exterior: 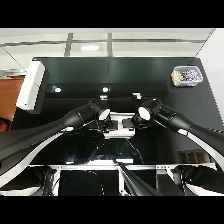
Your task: Fold the box and place the chain.
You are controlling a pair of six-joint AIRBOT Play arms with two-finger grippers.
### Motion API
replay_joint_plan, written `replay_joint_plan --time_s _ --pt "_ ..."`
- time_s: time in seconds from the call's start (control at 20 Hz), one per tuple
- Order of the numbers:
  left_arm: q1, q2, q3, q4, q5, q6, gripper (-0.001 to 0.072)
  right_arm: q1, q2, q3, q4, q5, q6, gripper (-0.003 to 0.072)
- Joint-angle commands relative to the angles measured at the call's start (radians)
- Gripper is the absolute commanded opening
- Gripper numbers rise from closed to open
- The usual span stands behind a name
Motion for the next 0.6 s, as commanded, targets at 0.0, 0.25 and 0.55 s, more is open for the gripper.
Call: replay_joint_plan --time_s 0.0,0.25,0.55 --pt "0.001 0.0 0.001 0.004 0.003 -0.001 0.0028 0.034 -0.021 0.006 -0.031 0.032 0.114 0.0302" --pt "0.001 0.0 0.001 0.004 0.002 -0.001 0.0028 0.062 -0.03 0.006 -0.054 0.032 0.129 0.0189" --pt "0.0 0.0 0.001 0.003 0.002 -0.001 0.0028 0.062 -0.03 0.006 -0.049 0.034 0.152 0.0012"
